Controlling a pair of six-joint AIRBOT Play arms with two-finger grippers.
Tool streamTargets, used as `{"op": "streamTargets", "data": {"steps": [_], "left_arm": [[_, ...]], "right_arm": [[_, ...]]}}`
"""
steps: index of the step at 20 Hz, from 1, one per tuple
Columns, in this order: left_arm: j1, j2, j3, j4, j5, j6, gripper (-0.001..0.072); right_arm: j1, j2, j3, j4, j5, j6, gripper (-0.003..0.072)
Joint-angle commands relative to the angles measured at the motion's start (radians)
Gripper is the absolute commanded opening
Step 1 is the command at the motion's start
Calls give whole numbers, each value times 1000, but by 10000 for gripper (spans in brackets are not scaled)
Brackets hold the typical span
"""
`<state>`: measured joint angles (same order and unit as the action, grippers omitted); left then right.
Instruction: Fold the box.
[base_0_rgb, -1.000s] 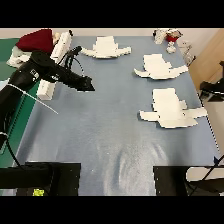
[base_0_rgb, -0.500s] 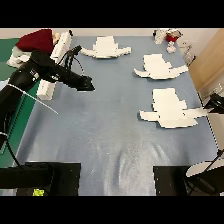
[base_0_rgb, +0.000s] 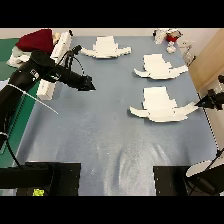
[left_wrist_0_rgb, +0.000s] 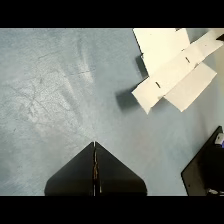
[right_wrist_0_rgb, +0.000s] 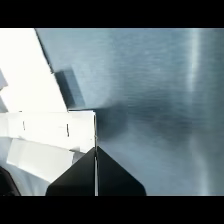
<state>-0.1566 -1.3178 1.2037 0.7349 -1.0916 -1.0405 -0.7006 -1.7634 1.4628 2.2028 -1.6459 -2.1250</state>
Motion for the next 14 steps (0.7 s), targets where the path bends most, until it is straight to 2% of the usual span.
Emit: {"op": "streamTargets", "data": {"steps": [1,4,8,12,14], "left_arm": [[0,0,1,-37,-1,0,14],[1,0,1,-40,-20,0,13],[2,27,-22,14,-129,-30,12],[3,192,-194,37,-121,-31,12],[3,272,-276,39,-121,-31,12]], "right_arm": [[60,10,-6,110,-64,41,3],[171,76,-68,112,-31,85,2],[327,255,-271,106,103,146,2],[452,477,-533,68,232,222,2],[508,582,-649,64,350,286,3]]}}
